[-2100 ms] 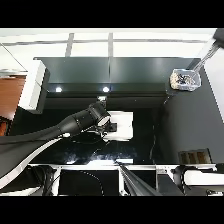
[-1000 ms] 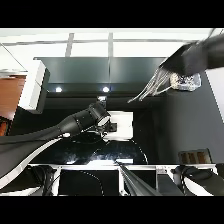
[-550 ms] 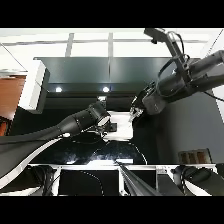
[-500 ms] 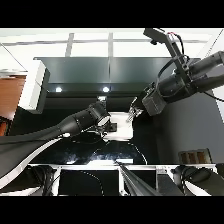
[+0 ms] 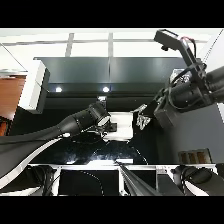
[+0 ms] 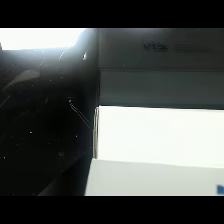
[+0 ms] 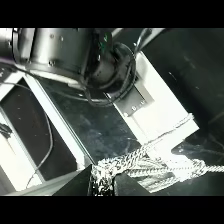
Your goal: Fold the box and place the chain.
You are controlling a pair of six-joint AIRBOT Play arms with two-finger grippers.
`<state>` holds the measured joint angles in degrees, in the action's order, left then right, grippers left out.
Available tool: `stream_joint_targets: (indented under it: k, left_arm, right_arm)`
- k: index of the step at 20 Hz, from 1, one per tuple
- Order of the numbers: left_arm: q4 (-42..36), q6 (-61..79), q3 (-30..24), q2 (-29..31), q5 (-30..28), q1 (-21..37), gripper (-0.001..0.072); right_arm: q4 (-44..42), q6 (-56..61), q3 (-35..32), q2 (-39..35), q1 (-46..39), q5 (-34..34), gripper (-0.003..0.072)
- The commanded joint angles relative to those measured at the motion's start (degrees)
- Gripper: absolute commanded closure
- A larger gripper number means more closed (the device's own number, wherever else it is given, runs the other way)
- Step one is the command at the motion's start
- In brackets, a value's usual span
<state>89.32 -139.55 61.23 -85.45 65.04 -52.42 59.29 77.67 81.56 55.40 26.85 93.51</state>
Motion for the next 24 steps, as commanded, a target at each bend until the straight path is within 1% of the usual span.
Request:
stream_joint_targets:
  k: [1, 9, 12, 15, 19, 21, 24]
  left_arm:
    - [0.0, 0.0, 0.0, 0.0, 0.0, 0.0, 0.0681]
    - [0.0, 0.0, 0.0, 0.0, 0.0, 0.0, 0.0681]
    - [0.0, 0.0, 0.0, 0.0, 0.0, 0.0, 0.0681]
    - [0.0, 0.0, 0.0, 0.0, 0.0, 0.0, 0.0681]
    - [0.0, 0.0, 0.0, 0.0, 0.0, 0.0, 0.0681]
    - [0.0, 0.0, 0.0, 0.0, 0.0, 0.0, 0.0681]
    - [0.0, 0.0, 0.0, 0.0, 0.0, 0.0, 0.0681]
  right_arm:
    - [2.6, 0.7, 0.0, -1.3, 0.0, 1.2, 0.0643]
    - [2.6, 0.7, 0.0, -1.3, 0.0, 1.2, 0.0644]
    - [-0.5, 0.2, -0.7, -1.3, 0.1, 0.0, 0.0644]
    - [-6.4, 0.1, -2.9, -1.1, 0.1, -4.1, 0.0644]
    - [-7.9, 0.1, -8.5, -1.1, 0.1, -7.9, 0.0644]
    - [-7.9, 0.4, -13.3, -1.1, 0.1, -9.7, 0.0644]
    - [-7.9, 1.4, -21.6, -1.1, 1.2, -16.3, 0.0643]
